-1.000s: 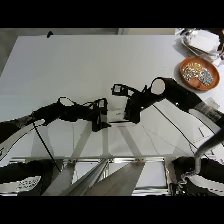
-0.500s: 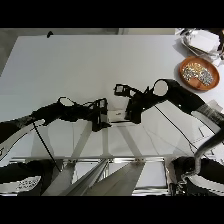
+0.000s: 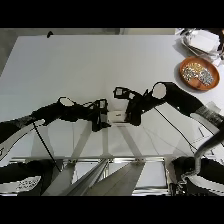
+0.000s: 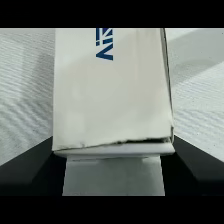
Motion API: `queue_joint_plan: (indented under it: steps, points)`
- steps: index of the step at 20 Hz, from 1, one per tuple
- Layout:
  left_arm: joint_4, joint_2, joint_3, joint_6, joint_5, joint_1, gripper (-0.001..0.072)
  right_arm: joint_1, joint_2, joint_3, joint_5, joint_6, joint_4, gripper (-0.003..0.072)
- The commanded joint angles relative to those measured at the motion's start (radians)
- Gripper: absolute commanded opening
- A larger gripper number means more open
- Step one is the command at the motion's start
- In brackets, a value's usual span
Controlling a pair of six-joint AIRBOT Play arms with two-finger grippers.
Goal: Fold the box and place the chain.
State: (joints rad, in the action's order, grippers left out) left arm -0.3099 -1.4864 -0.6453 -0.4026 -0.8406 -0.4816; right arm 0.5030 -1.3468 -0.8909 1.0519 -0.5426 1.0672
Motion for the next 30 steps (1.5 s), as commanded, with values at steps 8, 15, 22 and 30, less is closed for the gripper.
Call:
queue_joint_plan:
  steps: [8,15,22,30]
  points:
    - [0.002,0.000,0.001,0.003,-0.002,0.000,0.0088,0.006,0.074,0.000,-0.053,0.002,-0.006,0.0423]
    - [0.002,0.000,0.001,0.003,-0.002,0.000,0.0088,0.006,0.119,0.000,-0.034,0.026,-0.088,0.0422]
    - [0.003,0.000,0.001,0.003,-0.002,0.000,0.0088,0.006,0.204,0.001,-0.005,0.055,-0.165,0.0313]
    - [0.003,0.000,0.001,0.003,-0.002,0.000,0.0088,-0.128,0.204,0.123,-0.097,0.332,-0.647,0.0011]
